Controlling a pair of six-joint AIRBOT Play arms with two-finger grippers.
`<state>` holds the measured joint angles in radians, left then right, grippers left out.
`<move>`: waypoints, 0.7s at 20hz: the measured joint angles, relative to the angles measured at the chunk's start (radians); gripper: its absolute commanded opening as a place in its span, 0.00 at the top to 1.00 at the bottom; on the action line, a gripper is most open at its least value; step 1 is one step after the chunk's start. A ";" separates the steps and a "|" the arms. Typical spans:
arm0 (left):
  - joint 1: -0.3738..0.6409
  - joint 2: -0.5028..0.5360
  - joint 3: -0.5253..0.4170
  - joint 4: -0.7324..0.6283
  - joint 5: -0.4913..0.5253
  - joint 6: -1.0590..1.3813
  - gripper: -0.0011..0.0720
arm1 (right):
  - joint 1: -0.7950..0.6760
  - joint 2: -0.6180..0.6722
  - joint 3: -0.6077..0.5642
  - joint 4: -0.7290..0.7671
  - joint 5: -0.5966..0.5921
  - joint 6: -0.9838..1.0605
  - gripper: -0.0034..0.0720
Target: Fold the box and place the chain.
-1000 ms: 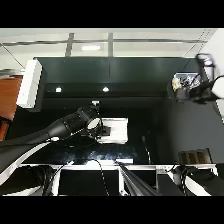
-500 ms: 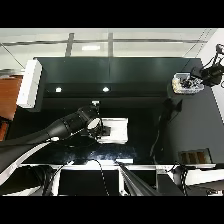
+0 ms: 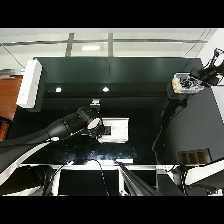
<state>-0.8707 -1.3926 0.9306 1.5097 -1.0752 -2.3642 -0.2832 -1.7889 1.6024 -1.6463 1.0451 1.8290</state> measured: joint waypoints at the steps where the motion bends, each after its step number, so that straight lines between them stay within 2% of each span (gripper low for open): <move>1: 0.000 0.000 0.000 0.000 0.000 0.000 0.95 | 0.000 -0.006 0.002 -0.001 -0.002 0.005 0.23; 13: 0.000 0.000 0.000 -0.003 0.001 0.000 0.95 | -0.001 -0.048 0.004 -0.042 -0.071 0.118 0.26; 14: 0.000 0.000 0.000 -0.003 0.001 0.000 0.95 | -0.001 -0.054 0.004 -0.041 -0.075 0.123 0.47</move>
<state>-0.8707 -1.3926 0.9306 1.5063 -1.0744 -2.3642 -0.2840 -1.8427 1.6066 -1.6871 0.9703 1.9522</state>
